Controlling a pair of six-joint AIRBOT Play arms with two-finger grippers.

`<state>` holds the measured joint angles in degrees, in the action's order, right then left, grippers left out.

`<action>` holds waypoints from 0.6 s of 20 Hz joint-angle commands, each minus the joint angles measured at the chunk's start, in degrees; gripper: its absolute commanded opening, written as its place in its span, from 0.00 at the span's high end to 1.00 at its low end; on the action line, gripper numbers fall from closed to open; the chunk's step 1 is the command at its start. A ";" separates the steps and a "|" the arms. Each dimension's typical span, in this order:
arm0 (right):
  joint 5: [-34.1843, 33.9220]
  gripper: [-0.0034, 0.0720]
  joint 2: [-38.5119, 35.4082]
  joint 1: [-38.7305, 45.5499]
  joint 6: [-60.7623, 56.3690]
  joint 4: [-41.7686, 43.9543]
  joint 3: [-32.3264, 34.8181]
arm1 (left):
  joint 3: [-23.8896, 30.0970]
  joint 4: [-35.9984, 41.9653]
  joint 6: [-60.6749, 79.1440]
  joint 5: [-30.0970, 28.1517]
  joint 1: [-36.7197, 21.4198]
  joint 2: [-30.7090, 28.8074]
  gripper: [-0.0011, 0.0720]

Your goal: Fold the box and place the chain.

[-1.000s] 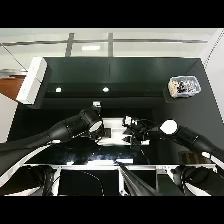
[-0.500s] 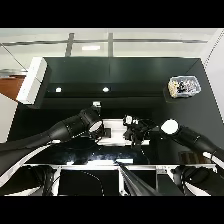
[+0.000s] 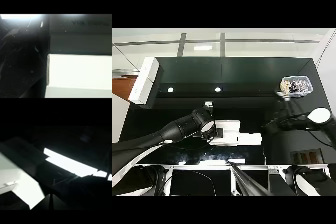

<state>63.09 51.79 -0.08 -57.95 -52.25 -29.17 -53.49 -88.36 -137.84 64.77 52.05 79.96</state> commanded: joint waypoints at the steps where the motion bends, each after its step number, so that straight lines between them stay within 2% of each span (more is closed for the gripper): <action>1: 4.37 0.90 1.01 12.41 -16.87 -1.42 3.63 | 0.02 -0.28 0.00 -0.04 0.04 0.00 0.95; 5: 2.27 0.90 7.54 8.96 -13.55 8.39 9.57 | 0.02 -0.35 0.02 -0.04 0.04 0.00 0.95; 8: -1.95 0.90 12.15 0.26 -10.29 14.71 9.99 | 0.02 -0.35 0.02 -0.02 0.04 0.00 0.95; 12: -6.62 0.90 14.73 -9.09 -1.86 30.05 9.79 | 0.02 -0.33 0.02 0.00 0.04 0.00 0.95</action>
<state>59.81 64.45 -3.44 -65.60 -33.74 -19.64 -53.49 -88.64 -137.82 64.77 52.07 79.94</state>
